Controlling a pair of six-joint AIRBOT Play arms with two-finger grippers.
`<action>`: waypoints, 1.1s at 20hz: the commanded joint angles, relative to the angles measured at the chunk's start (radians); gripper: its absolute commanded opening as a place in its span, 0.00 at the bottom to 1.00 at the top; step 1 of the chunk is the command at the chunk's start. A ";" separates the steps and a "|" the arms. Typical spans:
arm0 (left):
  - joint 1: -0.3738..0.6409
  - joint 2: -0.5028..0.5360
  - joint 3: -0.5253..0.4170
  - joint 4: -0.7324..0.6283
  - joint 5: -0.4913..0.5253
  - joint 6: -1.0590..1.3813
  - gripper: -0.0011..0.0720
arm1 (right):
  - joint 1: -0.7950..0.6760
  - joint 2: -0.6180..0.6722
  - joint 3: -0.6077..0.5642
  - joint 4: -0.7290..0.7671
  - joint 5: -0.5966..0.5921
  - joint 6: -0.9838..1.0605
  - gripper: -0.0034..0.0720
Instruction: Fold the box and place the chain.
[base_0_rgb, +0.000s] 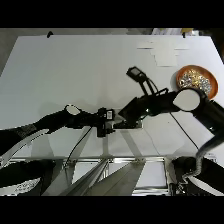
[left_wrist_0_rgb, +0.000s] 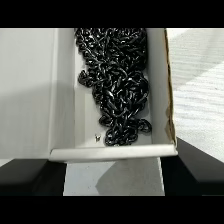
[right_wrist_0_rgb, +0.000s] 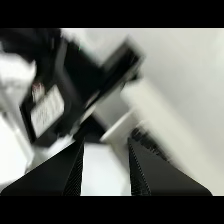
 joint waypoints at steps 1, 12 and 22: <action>0.000 0.001 0.000 0.000 0.000 0.000 0.15 | -0.100 -0.002 0.138 -0.097 -0.002 0.005 0.34; 0.000 0.001 0.000 0.000 0.000 0.000 0.15 | -0.360 -0.266 0.059 -0.587 0.127 0.345 0.25; 0.000 0.001 0.000 0.000 0.000 0.000 0.15 | -0.360 -0.376 -0.020 -0.605 0.074 0.345 0.49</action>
